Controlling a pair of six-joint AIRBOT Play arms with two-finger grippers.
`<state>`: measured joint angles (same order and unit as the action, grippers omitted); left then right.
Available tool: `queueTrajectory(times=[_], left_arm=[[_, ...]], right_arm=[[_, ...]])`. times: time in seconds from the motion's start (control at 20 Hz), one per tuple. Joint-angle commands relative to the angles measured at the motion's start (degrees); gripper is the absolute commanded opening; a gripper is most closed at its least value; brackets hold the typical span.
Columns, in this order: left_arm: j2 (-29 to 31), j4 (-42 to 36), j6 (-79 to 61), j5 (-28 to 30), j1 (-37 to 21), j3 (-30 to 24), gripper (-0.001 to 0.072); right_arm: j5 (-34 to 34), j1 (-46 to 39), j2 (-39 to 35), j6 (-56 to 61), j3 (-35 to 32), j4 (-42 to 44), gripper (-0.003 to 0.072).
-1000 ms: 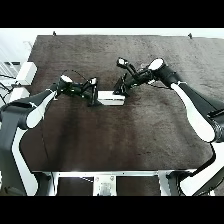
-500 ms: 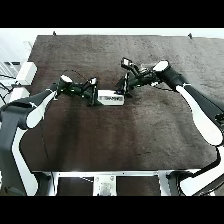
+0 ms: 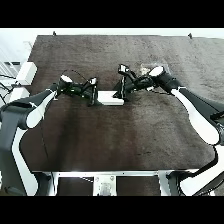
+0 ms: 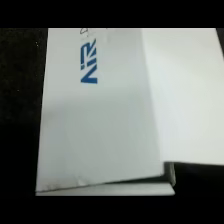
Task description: Fold the box and place the chain.
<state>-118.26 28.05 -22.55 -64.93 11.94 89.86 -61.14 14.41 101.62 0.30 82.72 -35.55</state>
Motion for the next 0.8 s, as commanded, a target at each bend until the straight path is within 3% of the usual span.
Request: queueTrajectory(times=[0.0, 0.1, 0.15, 0.45, 0.55, 0.6, 0.7, 0.75], left_arm=[[0.0, 0.0, 0.0, 0.0, 0.0, 0.0, 0.0624], [0.0, 0.0, 0.0, 0.0, 0.0, 0.0, 0.0624], [0.0, 0.0, 0.0, 0.0, 0.0, 0.0, 0.0624], [0.0, 0.0, 0.0, 0.0, 0.0, 0.0, 0.0624], [0.0, 0.0, 0.0, 0.0, 0.0, 0.0, 0.0624], [0.0, 0.0, 0.0, 0.0, 0.0, 0.0, 0.0624], [0.0, 0.0, 0.0, 0.0, 0.0, 0.0, 0.0624], [0.0, 0.0, 0.0, 0.0, 0.0, 0.0, 0.0624]], right_arm=[[3.8, 0.5, 0.5, -1.0, 0.0, 0.2, 0.0410], [4.2, 0.5, 0.5, -1.0, 0.5, 0.2, 0.0407], [4.1, 0.4, 0.4, -1.0, 1.0, 0.3, 0.0366], [3.7, 0.4, 0.2, -1.0, 2.2, 0.6, 0.0364], [3.7, 0.4, 0.2, -1.0, 2.2, 0.6, 0.0262], [3.6, 0.4, 0.3, -1.0, 2.2, 0.6, 0.0261], [3.6, 0.4, 0.3, -1.0, 1.7, 0.5, 0.0126], [3.6, 0.4, 0.3, -1.0, 1.4, 0.5, 0.0124]])
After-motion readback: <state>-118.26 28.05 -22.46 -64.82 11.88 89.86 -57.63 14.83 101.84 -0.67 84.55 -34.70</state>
